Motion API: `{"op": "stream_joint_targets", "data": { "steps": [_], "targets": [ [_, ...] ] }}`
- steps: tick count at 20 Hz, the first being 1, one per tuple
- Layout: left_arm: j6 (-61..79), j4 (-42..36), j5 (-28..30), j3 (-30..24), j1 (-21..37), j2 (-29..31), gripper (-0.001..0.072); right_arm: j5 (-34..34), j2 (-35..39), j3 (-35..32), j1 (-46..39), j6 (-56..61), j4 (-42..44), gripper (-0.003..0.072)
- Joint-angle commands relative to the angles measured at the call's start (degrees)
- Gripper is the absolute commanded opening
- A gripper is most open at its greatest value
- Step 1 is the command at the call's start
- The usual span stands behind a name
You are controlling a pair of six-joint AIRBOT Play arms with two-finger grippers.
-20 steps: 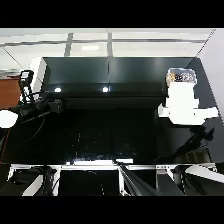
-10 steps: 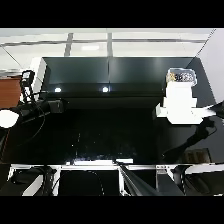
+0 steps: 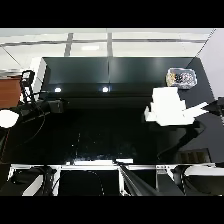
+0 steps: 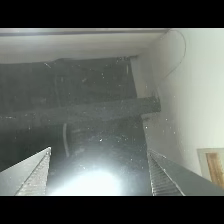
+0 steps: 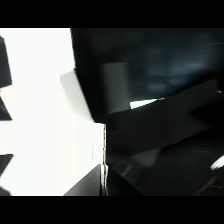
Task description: Fold the box and place the chain.
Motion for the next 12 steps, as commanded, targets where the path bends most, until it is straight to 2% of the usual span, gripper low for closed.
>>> {"op": "stream_joint_targets", "data": {
  "steps": [1,7,10,12],
  "targets": [
    [0.0,0.0,0.9,0.0,0.1,0.0,0.0705,-3.4,11.0,-10.1,5.1,-1.5,4.8,0.0014],
    [0.0,0.0,0.7,0.0,0.0,-0.3,0.0705,-18.4,27.2,-26.9,19.6,1.8,14.4,0.0014],
    [0.0,-1.9,0.5,0.0,0.0,-1.0,0.0705,-28.5,31.5,-33.0,30.5,2.5,21.9,0.0015],
    [0.0,-4.6,1.1,0.0,-0.4,-2.4,0.0705,-35.2,31.7,-35.5,39.9,2.5,25.0,0.0015]
  ]
}}
